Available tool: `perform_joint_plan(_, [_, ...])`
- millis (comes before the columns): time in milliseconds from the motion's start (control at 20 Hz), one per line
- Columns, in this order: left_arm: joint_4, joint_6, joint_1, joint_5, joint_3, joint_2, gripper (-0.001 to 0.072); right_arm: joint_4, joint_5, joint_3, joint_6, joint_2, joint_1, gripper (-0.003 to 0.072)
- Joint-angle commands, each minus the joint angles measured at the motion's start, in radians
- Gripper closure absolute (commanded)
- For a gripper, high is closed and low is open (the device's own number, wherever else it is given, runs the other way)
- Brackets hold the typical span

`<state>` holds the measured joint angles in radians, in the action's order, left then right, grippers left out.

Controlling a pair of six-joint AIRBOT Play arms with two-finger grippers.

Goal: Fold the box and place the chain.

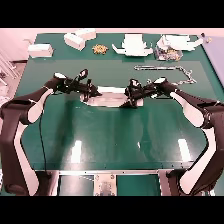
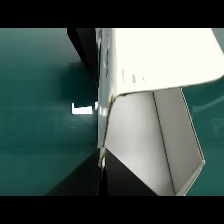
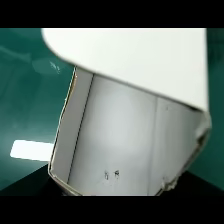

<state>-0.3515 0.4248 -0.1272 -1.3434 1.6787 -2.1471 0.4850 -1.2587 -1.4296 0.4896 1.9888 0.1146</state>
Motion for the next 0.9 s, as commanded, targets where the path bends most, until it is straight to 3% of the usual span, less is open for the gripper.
perform_joint_plan(0, [0.0, 0.001, 0.0, 0.0, 0.001, 0.0, 0.069, 0.006, 0.028, -0.016, 0.001, 0.002, 0.008, 0.0119])
perform_joint_plan(150, [0.0, 0.001, 0.0, 0.0, 0.001, 0.0, 0.069, 0.006, 0.027, -0.016, 0.002, 0.002, 0.008, 0.0133])
perform_joint_plan(200, [0.0, 0.001, 0.0, -0.001, 0.001, 0.0, 0.069, 0.006, 0.027, -0.016, 0.002, 0.002, 0.008, 0.0203])
perform_joint_plan(250, [0.0, 0.001, 0.0, -0.001, 0.001, 0.0, 0.069, 0.006, 0.027, -0.015, 0.008, 0.002, 0.008, 0.0212])
perform_joint_plan(850, [0.0, 0.001, 0.0, 0.0, 0.001, 0.0, 0.069, 0.005, 0.016, -0.011, 0.008, 0.002, 0.008, 0.0211])
